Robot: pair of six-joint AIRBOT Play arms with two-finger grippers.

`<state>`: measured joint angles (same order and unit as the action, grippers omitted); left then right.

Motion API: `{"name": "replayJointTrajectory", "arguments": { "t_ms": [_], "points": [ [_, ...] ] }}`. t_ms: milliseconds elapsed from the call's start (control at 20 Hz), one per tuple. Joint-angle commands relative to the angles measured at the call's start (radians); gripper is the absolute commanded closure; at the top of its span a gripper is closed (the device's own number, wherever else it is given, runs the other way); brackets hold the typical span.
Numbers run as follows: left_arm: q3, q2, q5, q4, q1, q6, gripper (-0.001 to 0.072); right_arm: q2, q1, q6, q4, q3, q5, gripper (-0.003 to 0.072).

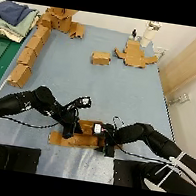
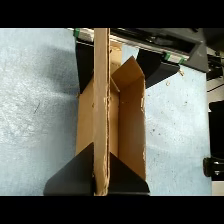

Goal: Fold the box.

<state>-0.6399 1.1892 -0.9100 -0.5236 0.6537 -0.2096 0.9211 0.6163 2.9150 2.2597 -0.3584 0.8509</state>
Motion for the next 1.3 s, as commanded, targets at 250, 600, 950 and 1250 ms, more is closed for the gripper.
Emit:
{"name": "replayJointTrajectory", "arguments": {
  "t_ms": [250,600,950,1250],
  "points": [
    [0.0,0.0,0.002,0.0,0.0,0.0,0.0694,-0.001,0.001,0.0,0.004,0.017,-0.002,0.0186],
    [0.0,0.0,0.002,0.0,0.0,0.0,0.0695,0.0,0.001,0.0,0.0,0.017,-0.005,0.016],
    [0.0,0.0,0.002,0.0,0.0,0.0,0.0695,0.0,0.001,0.0,-0.005,0.017,-0.008,0.011],
    [0.0,0.0,0.002,0.0,0.0,0.0,0.0695,0.002,0.001,0.0,-0.025,0.017,-0.017,0.0174]
  ]
}}
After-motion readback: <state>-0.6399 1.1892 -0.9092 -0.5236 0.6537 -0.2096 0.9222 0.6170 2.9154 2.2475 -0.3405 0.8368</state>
